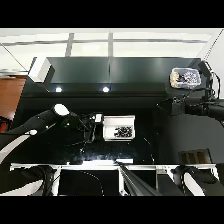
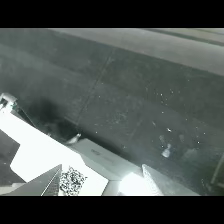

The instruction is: Fold the box and place the chain.

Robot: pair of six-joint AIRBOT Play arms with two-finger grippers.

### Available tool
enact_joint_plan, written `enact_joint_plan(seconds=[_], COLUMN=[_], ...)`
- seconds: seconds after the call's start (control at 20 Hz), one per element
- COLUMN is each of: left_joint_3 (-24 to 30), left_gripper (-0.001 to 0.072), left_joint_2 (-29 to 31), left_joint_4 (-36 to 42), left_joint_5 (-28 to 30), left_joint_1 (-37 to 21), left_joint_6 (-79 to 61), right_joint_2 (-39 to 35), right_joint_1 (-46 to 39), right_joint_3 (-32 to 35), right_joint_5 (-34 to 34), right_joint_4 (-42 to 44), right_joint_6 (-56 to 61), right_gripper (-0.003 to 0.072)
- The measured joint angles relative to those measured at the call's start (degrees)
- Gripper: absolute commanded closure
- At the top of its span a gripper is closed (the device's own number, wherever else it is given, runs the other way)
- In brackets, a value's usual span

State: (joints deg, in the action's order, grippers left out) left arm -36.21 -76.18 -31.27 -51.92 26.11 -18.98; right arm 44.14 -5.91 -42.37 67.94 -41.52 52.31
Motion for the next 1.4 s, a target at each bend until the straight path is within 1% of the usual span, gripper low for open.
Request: enact_joint_plan(seconds=[0.05,0.15,0.2,0.3,0.45,0.65,0.8,0.9,1.15,1.3,1.4], left_joint_3=[0.0,0.0,0.0,0.0,0.0,0.0,-0.1,-0.1,-0.1,-0.1,-0.1], left_gripper=[0.0033,0.0174,0.025,0.0302,0.0309,0.0308,0.0306,0.0305,0.0305,0.0305,0.0305], left_joint_2=[0.0,0.0,0.0,0.0,0.0,0.0,0.0,0.0,0.0,0.0,0.0], left_joint_4=[0.0,0.2,0.4,0.5,0.2,-0.6,-0.9,-1.0,-1.1,-1.2,-1.2], left_joint_5=[0.3,1.3,1.6,2.1,2.9,3.4,3.5,3.5,3.5,3.5,3.5], left_joint_1=[0.1,0.2,0.3,0.5,1.2,1.9,2.1,2.1,2.1,2.1,2.1], left_joint_6=[0.5,1.4,1.6,2.2,2.7,2.8,2.9,2.9,2.9,2.9,3.0], right_joint_2=[0.0,0.0,0.0,0.1,1.6,7.9,13.4,15.5,17.4,17.6,17.7], right_joint_1=[0.0,0.2,0.7,2.5,7.9,16.7,20.6,22.0,23.3,23.9,24.9], right_joint_3=[0.0,0.1,0.4,1.1,1.5,1.3,0.9,0.7,0.4,0.4,0.4], right_joint_5=[0.0,-0.1,-0.4,-2.3,-7.9,-16.8,-19.2,-18.7,-10.7,-7.2,-5.9], right_joint_4=[-0.4,-1.4,-2.1,-2.4,-2.0,-0.2,0.2,0.4,0.4,-0.5,-2.2], right_joint_6=[0.0,0.0,0.2,1.5,4.5,5.1,1.4,-3.8,-22.2,-28.4,-30.4], right_gripper=[0.0112,0.0099,-0.0022,-0.0023,-0.0023,-0.0022,-0.0021,-0.0021,-0.0021,-0.0021,-0.0014])
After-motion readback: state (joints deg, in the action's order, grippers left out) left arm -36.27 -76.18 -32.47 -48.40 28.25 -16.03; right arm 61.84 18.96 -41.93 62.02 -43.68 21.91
